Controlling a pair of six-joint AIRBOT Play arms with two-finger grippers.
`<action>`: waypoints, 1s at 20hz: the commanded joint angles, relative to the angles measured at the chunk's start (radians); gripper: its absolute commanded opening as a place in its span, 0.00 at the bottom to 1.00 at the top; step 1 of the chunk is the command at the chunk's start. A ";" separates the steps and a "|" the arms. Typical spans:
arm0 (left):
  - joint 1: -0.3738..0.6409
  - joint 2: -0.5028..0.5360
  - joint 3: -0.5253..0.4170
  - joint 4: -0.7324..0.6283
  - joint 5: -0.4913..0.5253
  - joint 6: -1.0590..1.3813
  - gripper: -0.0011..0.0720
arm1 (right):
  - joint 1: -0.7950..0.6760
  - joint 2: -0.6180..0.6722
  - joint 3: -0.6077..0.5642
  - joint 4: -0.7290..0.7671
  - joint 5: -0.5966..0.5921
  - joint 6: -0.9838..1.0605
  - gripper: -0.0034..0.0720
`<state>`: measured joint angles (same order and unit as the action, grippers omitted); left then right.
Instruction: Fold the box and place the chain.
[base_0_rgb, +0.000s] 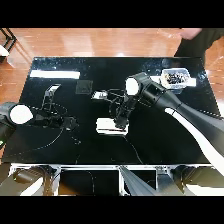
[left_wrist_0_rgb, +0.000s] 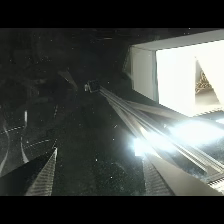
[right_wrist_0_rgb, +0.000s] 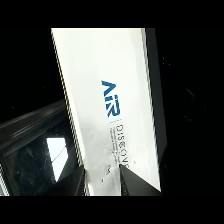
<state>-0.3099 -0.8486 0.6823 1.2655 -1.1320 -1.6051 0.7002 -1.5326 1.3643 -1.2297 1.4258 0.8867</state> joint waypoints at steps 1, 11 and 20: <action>0.001 0.000 0.000 0.000 -0.001 0.000 0.88 | 0.002 0.000 0.000 -0.001 0.011 0.015 0.40; 0.001 0.000 0.000 0.000 -0.002 0.000 0.88 | 0.034 0.000 -0.017 -0.035 -0.018 0.023 0.36; 0.001 0.000 0.000 -0.002 -0.002 0.000 0.88 | 0.034 0.040 -0.016 -0.089 -0.016 0.053 0.73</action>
<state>-0.3099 -0.8486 0.6823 1.2659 -1.1347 -1.6051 0.7326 -1.5040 1.3479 -1.2842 1.4101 0.9173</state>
